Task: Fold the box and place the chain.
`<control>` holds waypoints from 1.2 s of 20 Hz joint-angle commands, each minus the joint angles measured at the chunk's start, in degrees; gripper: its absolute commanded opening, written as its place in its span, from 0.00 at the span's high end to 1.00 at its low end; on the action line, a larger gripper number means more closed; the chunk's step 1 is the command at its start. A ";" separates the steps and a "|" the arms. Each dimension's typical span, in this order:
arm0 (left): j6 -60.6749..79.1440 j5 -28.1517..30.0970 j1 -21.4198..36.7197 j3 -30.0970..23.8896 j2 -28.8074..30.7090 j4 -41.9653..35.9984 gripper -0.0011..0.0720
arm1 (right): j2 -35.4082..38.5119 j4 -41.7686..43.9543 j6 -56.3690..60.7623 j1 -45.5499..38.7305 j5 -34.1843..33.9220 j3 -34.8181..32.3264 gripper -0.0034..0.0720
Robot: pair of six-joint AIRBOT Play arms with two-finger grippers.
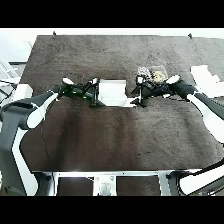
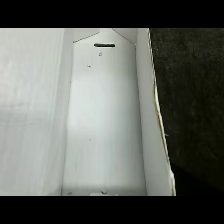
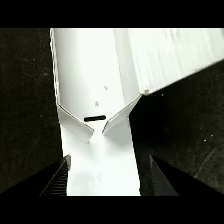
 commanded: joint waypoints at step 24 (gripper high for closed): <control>-1.01 4.61 0.02 -0.44 -0.04 -0.31 0.50 | -3.04 -0.61 -1.42 4.50 -4.68 4.17 0.59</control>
